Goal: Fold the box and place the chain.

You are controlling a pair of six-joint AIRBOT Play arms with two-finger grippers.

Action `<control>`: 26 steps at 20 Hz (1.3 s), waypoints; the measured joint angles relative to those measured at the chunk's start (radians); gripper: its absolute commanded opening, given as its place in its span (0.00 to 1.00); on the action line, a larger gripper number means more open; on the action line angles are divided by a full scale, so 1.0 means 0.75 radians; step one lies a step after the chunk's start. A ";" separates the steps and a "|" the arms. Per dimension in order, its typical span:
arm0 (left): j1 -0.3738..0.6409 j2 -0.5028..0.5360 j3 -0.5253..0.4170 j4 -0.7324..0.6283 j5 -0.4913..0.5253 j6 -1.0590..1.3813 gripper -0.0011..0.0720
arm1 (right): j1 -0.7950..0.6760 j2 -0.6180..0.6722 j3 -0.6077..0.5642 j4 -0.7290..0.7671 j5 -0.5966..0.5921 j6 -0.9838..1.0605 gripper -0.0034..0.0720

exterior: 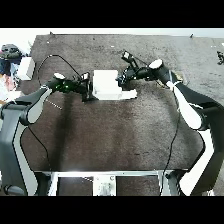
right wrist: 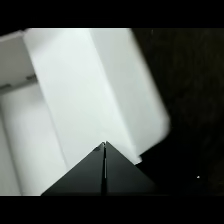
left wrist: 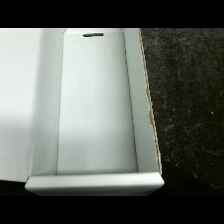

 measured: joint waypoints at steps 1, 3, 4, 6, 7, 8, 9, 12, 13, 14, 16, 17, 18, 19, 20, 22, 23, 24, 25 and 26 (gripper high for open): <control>0.000 0.000 0.000 0.000 0.000 0.000 0.41 | -0.013 0.031 0.000 -0.003 0.047 0.002 0.06; 0.000 0.000 0.000 0.000 0.000 -0.001 0.41 | -0.043 0.087 0.001 -0.014 0.166 0.004 0.65; 0.000 0.000 0.000 0.000 0.000 -0.001 0.41 | -0.056 0.104 0.000 -0.030 0.223 0.004 0.98; 0.000 0.000 0.000 0.000 0.000 -0.001 0.41 | -0.071 0.125 -0.002 -0.102 0.309 0.003 0.98; 0.000 0.000 0.000 -0.001 0.000 -0.001 0.41 | -0.072 0.128 -0.003 -0.148 0.336 0.003 0.98; 0.000 0.000 0.000 -0.001 0.000 -0.001 0.41 | -0.069 0.125 -0.004 -0.209 0.352 0.003 0.98; 0.000 0.000 0.000 -0.001 0.001 -0.001 0.41 | -0.064 0.117 -0.004 -0.266 0.365 0.003 0.98; 0.000 0.000 0.000 -0.001 0.001 -0.001 0.41 | -0.030 0.073 -0.004 -0.407 0.346 0.003 0.98; 0.000 0.000 0.000 -0.001 0.001 -0.001 0.41 | -0.018 0.055 -0.004 -0.437 0.320 0.003 0.98; 0.000 0.000 0.000 -0.001 0.001 -0.001 0.41 | -0.007 0.040 -0.004 -0.464 0.300 0.002 0.98; 0.000 0.000 0.000 -0.001 0.001 -0.001 0.41 | 0.013 0.009 -0.004 -0.497 0.263 0.002 0.98; 0.000 0.000 0.000 -0.001 0.001 -0.001 0.41 | 0.022 -0.004 -0.004 -0.506 0.247 0.002 0.98; 0.000 0.000 0.000 -0.001 0.001 -0.001 0.41 | 0.030 -0.012 -0.004 -0.514 0.238 0.000 0.98; 0.000 0.000 0.000 -0.001 0.001 -0.001 0.41 | 0.036 -0.019 -0.004 -0.521 0.221 -0.001 0.98; 0.000 0.000 0.000 -0.001 0.001 -0.001 0.41 | 0.037 -0.024 -0.004 -0.523 0.209 -0.002 0.98; 0.000 0.000 0.000 -0.001 0.001 -0.001 0.41 | 0.041 -0.029 -0.004 -0.525 0.184 -0.001 0.98; 0.000 0.000 0.000 -0.001 0.001 -0.001 0.41 | 0.044 -0.031 -0.004 -0.523 0.180 -0.002 0.98; 0.000 0.000 0.000 -0.001 0.001 -0.001 0.41 | 0.046 -0.033 -0.004 -0.520 0.176 -0.002 0.98; 0.000 0.000 0.000 -0.001 0.001 -0.001 0.41 | 0.046 -0.033 -0.004 -0.508 0.170 -0.002 0.98; 0.000 0.000 0.000 -0.001 0.001 -0.001 0.41 | 0.047 -0.034 -0.004 -0.497 0.166 -0.002 0.98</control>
